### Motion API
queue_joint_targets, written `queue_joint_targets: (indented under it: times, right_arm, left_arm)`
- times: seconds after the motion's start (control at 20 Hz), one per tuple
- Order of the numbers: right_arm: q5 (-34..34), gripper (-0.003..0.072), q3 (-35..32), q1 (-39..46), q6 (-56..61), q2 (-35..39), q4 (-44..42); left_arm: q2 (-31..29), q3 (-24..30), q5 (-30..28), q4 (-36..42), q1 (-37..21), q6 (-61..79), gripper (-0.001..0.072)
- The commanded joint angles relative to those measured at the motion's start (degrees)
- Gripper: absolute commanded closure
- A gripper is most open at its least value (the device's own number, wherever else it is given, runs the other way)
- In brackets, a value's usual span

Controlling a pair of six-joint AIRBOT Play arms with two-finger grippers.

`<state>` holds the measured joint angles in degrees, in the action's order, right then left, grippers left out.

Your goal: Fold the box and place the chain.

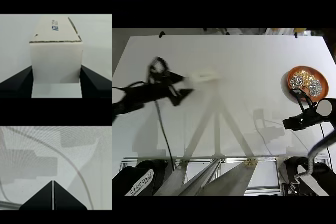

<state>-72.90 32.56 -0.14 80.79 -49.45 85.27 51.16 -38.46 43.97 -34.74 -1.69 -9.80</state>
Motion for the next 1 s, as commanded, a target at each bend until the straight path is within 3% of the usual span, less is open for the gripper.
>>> queue_joint_targets:
  times: [0.0,0.15,0.35,0.4,0.45,0.5,0.7,0.8,0.95]
  right_arm:
    - [0.02,0.0673,-0.04,0.02,0.0,0.04,-0.02]
    - [0.02,0.0673,-0.04,0.02,0.0,0.04,-0.02]
    - [0.02,0.0673,-0.04,0.02,0.0,0.04,-0.02]
    - [0.02,0.0673,-0.04,0.02,0.0,0.04,-0.02]
    - [0.02,0.0673,-0.04,0.02,0.0,0.04,-0.02]
    - [0.02,0.0673,-0.04,0.02,0.0,0.04,-0.02]
    - [0.02,0.0673,-0.04,0.02,0.0,0.04,-0.02]
    - [0.02,0.0673,-0.04,0.02,0.0,0.04,-0.02]
    - [0.02,0.0673,-0.04,0.02,0.0,0.04,-0.02]
  left_arm:
    - [-1.38,0.0,-2.34,-15.21,-13.25,-19.61,0.0378]
    - [2.08,0.0,-1.9,-26.01,-20.09,-29.03,0.0358]
    - [5.22,0.0,3.1,-30.03,-24.61,-35.56,0.0357]
    - [5.57,0.02,4.83,-31.01,-24.83,-35.58,0.0329]
    - [5.7,0.02,6.56,-32.37,-24.74,-35.65,0.0208]
    - [5.73,0.02,8.66,-33.14,-24.74,-35.74,0.0168]
    - [5.73,0.02,18.16,-37.11,-24.74,-38.99,0.0126]
    - [5.73,0.02,22.03,-40.28,-24.72,-43.3,0.0011]
    - [5.42,0.02,26.86,-43.78,-24.63,-45.97,0.0012]
